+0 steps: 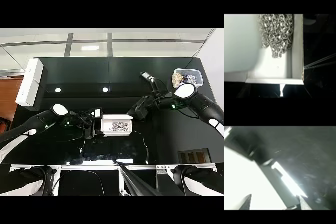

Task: Fold the box and place the chain.

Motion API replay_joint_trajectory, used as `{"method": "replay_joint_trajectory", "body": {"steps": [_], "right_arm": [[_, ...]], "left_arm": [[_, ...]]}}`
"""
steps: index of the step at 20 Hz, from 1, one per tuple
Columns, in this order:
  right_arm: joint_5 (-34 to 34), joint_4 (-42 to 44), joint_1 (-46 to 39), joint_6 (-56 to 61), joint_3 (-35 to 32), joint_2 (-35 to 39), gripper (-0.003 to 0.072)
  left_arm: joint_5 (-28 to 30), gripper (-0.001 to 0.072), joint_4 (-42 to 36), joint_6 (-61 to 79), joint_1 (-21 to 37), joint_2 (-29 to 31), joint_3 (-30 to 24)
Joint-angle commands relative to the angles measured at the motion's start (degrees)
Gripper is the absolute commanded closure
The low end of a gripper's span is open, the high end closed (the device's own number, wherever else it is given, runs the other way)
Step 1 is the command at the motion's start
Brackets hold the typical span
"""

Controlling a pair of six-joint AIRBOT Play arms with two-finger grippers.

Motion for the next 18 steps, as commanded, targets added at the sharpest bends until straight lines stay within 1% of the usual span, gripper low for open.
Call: {"method": "replay_joint_trajectory", "body": {"steps": [1, 4, 7, 11, 14, 18], "right_arm": [[6.5, -1.1, 1.1, -14.6, 1.2, 0.2, -0.0016], [4.8, -4.3, 4.7, -15.6, 1.1, 0.2, -0.0016], [1.2, -10.8, 7.8, -15.5, 1.1, 0.2, -0.0016], [1.7, -10.8, 8.3, -15.5, 1.1, 0.2, -0.0016], [4.2, -9.1, 8.5, -15.5, 1.1, 0.2, -0.0016], [4.8, -8.9, 9.7, -15.4, 1.1, 0.2, -0.0016]], "left_arm": [[-0.1, 0.0363, 0.0, 0.0, 0.0, 0.0, 0.0], [-0.1, 0.0363, 0.0, 0.0, 0.0, 0.0, 0.0], [-0.1, 0.0363, 0.0, 0.0, 0.0, 0.0, 0.0], [-0.1, 0.0363, 0.0, 0.0, 0.0, 0.0, 0.0], [-0.1, 0.0363, 0.0, 0.0, 0.0, 0.0, 0.0], [-0.1, 0.0363, 0.0, 0.0, 0.0, 0.0, 0.0]]}}
